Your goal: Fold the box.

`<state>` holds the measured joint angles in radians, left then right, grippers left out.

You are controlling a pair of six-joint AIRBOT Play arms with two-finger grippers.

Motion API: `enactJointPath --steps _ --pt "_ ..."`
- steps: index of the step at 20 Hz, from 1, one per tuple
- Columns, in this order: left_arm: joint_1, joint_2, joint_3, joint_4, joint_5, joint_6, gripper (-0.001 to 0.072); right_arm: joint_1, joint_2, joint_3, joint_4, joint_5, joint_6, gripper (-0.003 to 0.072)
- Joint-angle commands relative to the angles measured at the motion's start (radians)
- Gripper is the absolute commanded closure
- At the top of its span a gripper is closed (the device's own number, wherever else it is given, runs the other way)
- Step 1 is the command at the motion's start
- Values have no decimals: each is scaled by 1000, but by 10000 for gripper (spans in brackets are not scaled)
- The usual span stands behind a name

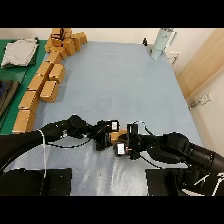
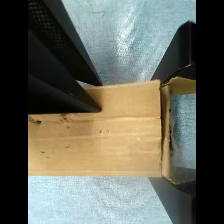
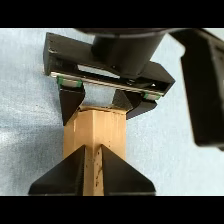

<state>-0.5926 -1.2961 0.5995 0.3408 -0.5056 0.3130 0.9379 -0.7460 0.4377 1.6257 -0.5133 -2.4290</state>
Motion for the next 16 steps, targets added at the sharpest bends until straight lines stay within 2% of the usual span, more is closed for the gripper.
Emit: enactJointPath --steps 1,9,11,16 --pt "0 0 0 0 0 0 187 -1 2 2 -2 -2 0 541" --pt "0 0 0 0 0 0 187 -1 17 2 -3 -3 1 544" --pt "0 0 0 0 0 0 187 -1 17 2 -3 -3 1 595" --pt "0 0 0 0 0 0 187 -1 18 8 -3 -4 1 603"
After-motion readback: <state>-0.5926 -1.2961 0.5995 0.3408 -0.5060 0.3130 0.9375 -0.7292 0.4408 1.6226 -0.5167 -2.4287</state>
